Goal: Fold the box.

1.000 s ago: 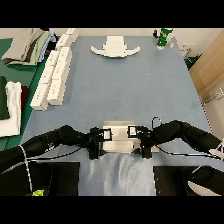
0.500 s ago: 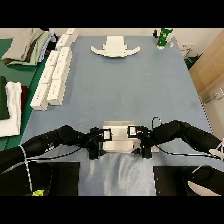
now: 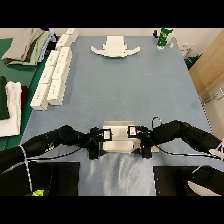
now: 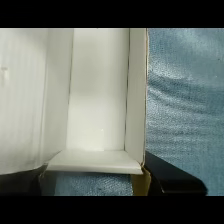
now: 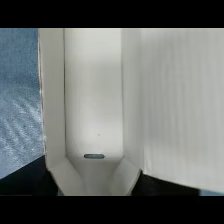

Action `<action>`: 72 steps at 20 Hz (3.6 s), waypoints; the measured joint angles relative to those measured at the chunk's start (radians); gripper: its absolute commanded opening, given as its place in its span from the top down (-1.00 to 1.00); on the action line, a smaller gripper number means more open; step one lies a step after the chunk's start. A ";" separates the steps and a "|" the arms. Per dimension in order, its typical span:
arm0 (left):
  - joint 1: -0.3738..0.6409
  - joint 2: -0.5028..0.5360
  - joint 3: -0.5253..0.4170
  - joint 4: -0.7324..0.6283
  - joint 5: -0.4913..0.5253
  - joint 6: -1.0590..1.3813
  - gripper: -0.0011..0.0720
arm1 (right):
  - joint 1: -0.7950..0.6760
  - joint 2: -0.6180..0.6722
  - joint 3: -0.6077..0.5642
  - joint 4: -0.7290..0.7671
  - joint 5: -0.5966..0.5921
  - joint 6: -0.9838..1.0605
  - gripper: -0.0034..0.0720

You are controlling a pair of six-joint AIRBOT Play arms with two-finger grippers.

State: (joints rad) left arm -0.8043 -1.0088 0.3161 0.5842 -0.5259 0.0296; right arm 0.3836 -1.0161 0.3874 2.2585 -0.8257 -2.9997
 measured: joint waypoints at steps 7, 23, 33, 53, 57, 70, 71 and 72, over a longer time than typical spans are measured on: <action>0.000 0.000 0.000 0.000 0.000 0.000 -0.47 | 0.002 0.006 0.014 -0.032 -0.003 0.107 -0.99; 0.000 -0.001 0.000 0.000 0.000 0.000 -0.47 | -0.002 0.385 0.121 -0.307 -0.272 0.952 0.55; 0.000 -0.001 0.000 0.000 0.000 0.000 -0.47 | 0.072 0.103 0.190 0.089 0.016 1.298 0.70; 0.000 -0.001 0.000 0.000 0.000 0.000 -0.47 | 0.084 -0.155 0.308 0.081 0.085 1.257 0.70; 0.000 -0.001 0.000 0.000 0.000 0.000 -0.47 | 0.084 0.017 0.317 0.029 0.010 1.164 0.70; 0.000 -0.001 0.000 0.000 0.000 0.000 -0.47 | 0.089 0.372 0.127 -0.324 -0.316 0.844 -0.27; 0.000 -0.001 0.000 0.000 0.000 0.000 -0.47 | 0.089 0.365 0.113 -0.352 -0.303 0.816 -0.27; 0.000 -0.001 0.000 0.000 0.000 0.000 -0.47 | 0.089 0.354 0.102 -0.376 -0.282 0.792 -0.27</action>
State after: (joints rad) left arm -0.8043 -1.0096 0.3161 0.5842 -0.5255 0.0292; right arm 0.4725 -0.6621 0.4892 1.8824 -1.1080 -2.2078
